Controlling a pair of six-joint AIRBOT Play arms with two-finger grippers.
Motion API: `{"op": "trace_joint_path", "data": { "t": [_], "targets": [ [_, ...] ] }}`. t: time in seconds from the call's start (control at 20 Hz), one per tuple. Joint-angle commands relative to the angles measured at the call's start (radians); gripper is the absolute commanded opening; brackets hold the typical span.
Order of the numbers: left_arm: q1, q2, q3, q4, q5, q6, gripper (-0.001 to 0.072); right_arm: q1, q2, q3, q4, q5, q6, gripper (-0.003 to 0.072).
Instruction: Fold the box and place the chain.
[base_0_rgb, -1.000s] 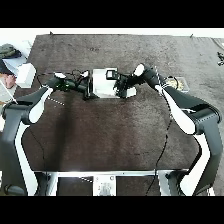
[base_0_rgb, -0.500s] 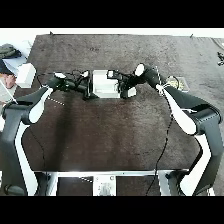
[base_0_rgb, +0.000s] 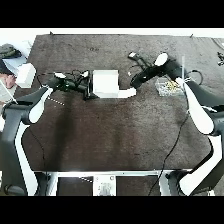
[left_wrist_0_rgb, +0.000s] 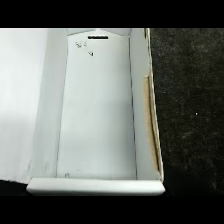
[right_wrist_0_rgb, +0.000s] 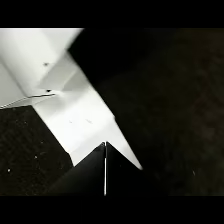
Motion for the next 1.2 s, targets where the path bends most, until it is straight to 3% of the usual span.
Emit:
{"op": "trace_joint_path", "data": {
  "t": [0.0,0.3,0.75,1.05,1.1,1.15],
  "targets": [
    [0.0,0.0,0.0,0.0,0.0,0.0,0.0282,-0.101,0.0,-0.001,0.079,0.01,0.24,-0.0011],
    [0.0,0.0,0.0,0.0,0.0,0.0,0.0282,-0.168,-0.06,-0.051,0.151,0.016,0.317,-0.0011],
    [0.0,0.0,0.0,0.0,0.0,0.0,0.0282,-0.103,-0.105,-0.195,0.454,-0.003,0.199,-0.0011],
    [0.0,0.0,0.0,0.0,0.0,0.0,0.0282,-0.01,-0.031,-0.194,0.431,-0.107,0.225,-0.0009],
    [0.0,0.0,0.0,0.0,0.0,0.0,0.0282,-0.001,-0.029,-0.194,0.426,-0.108,0.261,0.0098],
    [0.0,0.0,0.0,0.0,0.0,0.0,0.0282,0.007,-0.029,-0.192,0.426,-0.108,0.281,0.0267]
  ]
}}
